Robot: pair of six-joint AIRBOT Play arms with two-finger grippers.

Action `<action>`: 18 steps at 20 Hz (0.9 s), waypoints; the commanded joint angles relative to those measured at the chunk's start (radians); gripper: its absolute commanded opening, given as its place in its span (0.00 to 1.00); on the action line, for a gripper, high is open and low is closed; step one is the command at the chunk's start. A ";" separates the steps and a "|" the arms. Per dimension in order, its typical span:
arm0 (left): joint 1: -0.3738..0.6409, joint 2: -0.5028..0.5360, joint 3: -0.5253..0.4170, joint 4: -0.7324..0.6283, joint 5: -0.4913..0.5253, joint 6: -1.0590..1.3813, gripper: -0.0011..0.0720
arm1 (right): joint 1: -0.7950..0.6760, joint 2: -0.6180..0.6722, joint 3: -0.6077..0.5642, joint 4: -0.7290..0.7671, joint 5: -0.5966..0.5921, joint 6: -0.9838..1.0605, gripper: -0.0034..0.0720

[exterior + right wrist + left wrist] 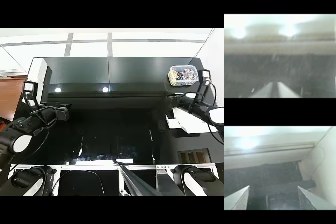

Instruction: Fold the box and place the chain.

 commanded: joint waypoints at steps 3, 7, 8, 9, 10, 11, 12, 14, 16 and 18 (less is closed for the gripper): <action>0.050 -0.163 0.068 0.011 -0.059 0.002 0.99 | -0.007 -0.042 0.018 -0.008 -0.072 0.009 0.98; 0.134 -0.246 0.184 0.006 -0.240 -0.002 0.99 | -0.269 -0.228 0.333 -0.441 0.225 0.291 0.98; 0.144 -0.254 0.199 0.000 -0.259 -0.002 0.99 | -0.368 -0.303 0.430 -0.526 0.299 0.339 0.98; 0.146 -0.259 0.206 0.000 -0.264 -0.002 0.99 | -0.477 -0.386 0.529 -0.584 0.378 0.378 0.98; 0.146 -0.260 0.207 0.000 -0.264 -0.002 0.99 | -0.576 -0.462 0.615 -0.599 0.460 0.415 0.98; 0.146 -0.261 0.207 0.000 -0.267 -0.002 0.99 | -0.674 -0.542 0.710 -0.586 0.569 0.432 0.98; 0.146 -0.261 0.207 -0.002 -0.270 -0.002 0.99 | -0.758 -0.617 0.798 -0.551 0.686 0.431 0.98; 0.146 -0.262 0.207 -0.009 -0.272 -0.002 0.99 | -0.872 -0.724 0.894 -0.531 0.885 0.374 0.98; 0.146 -0.267 0.207 -0.029 -0.272 -0.002 0.99 | -0.937 -0.785 0.901 -0.526 0.951 0.288 0.98; 0.145 -0.275 0.207 -0.044 -0.273 -0.002 0.99 | -0.962 -0.817 0.901 -0.458 0.963 0.178 0.98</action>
